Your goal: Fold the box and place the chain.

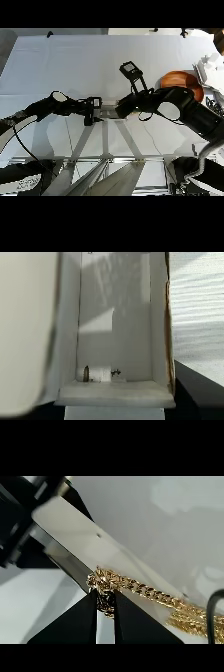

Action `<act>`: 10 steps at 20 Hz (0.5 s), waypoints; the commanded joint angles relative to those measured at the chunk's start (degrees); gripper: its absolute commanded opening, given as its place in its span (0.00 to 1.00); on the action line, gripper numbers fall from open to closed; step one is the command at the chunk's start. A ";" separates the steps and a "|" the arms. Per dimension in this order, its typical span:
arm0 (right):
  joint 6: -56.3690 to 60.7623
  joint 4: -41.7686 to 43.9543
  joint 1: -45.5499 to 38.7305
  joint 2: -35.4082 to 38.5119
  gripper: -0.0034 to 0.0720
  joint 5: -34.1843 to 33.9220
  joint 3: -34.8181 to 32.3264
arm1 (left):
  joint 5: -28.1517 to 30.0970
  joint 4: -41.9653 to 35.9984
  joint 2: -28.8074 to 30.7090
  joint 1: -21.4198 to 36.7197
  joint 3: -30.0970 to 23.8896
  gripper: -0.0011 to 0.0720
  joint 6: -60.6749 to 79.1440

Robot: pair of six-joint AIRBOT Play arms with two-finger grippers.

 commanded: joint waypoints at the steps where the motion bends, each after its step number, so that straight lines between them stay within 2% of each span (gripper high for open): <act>1: -3.82 6.47 0.90 -1.03 0.05 -6.12 0.04 | 0.02 0.00 -0.04 0.02 0.00 0.61 0.02; 3: -8.44 10.14 0.90 -1.33 0.05 -6.34 0.04 | 0.02 0.00 -0.04 0.02 -0.02 0.61 0.02; 6: -9.31 9.73 0.90 -1.55 0.05 -5.53 0.04 | 0.02 0.00 -0.02 0.02 0.00 0.61 0.02; 10: -7.23 1.09 0.90 -1.55 0.05 0.57 0.02 | 0.02 0.00 -0.02 0.02 0.00 0.61 0.02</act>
